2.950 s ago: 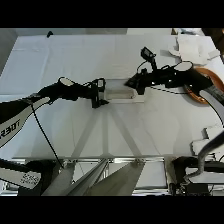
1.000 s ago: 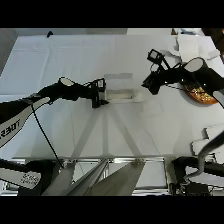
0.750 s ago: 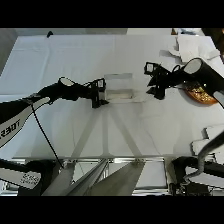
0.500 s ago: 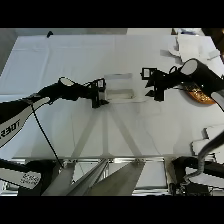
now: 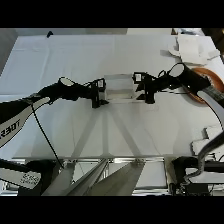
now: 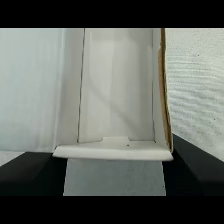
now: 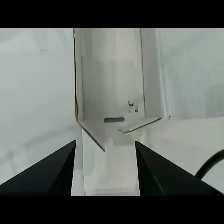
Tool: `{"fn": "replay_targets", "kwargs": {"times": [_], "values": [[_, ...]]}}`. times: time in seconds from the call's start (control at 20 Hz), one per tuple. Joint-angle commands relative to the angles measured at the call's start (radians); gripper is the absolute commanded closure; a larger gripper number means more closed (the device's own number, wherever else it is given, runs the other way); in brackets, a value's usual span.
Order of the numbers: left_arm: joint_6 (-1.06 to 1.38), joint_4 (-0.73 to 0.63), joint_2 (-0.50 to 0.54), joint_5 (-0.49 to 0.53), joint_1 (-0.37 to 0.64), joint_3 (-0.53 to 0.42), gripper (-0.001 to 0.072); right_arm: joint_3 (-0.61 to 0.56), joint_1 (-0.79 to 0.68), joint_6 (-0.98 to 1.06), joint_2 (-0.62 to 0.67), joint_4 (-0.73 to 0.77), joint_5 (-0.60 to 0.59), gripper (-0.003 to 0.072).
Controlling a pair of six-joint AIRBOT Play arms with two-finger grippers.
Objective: Fold the box and place the chain.
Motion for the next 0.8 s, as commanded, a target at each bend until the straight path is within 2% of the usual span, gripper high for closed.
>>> {"fn": "replay_targets", "kwargs": {"times": [0.0, 0.4, 0.65, 0.75], "values": [[0.000, 0.000, -0.001, 0.000, 0.001, 0.000, 0.0451, 0.000, 0.002, -0.014, -0.045, 0.037, -0.042, 0.0265], [0.000, 0.000, -0.001, 0.000, 0.001, 0.000, 0.0451, 0.000, 0.002, -0.003, -0.068, 0.093, -0.148, 0.0272], [0.000, 0.000, -0.001, 0.000, 0.001, 0.000, 0.0451, 0.000, 0.045, -0.004, -0.068, 0.118, -0.103, 0.0297], [0.000, 0.000, -0.001, 0.000, 0.001, 0.000, 0.0451, 0.000, 0.069, -0.004, -0.068, 0.118, -0.092, 0.0480]]}}
